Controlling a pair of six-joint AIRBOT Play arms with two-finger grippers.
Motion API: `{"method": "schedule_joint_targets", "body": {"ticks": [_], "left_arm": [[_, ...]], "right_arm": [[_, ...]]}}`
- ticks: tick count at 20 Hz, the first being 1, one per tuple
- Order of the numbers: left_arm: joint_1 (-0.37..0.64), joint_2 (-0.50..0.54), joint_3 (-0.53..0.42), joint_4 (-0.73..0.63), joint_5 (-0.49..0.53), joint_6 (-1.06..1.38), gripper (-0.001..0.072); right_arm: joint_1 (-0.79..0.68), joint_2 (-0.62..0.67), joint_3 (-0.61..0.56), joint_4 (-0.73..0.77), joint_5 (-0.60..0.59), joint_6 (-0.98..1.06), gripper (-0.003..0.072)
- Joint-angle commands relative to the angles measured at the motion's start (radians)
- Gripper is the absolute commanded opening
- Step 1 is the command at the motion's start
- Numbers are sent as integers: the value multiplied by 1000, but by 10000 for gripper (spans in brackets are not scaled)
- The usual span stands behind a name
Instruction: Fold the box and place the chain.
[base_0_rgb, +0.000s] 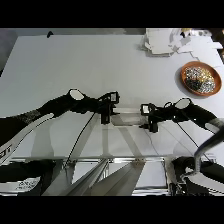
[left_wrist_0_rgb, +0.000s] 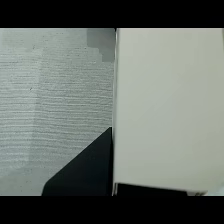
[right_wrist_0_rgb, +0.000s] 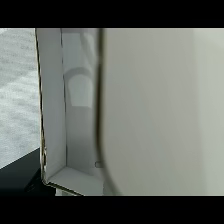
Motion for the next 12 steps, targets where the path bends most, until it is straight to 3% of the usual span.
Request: {"method": "schedule_joint_targets", "body": {"ticks": [1, 12], "left_arm": [[0, 0, 1, 0, 0, 0, 9], [0, 0, 1, -2, -11, 0, 9]], "right_arm": [[1, 1, 0, 0, 1, 0, 340], [1, 1, 0, 0, 1, 0, 340]]}}
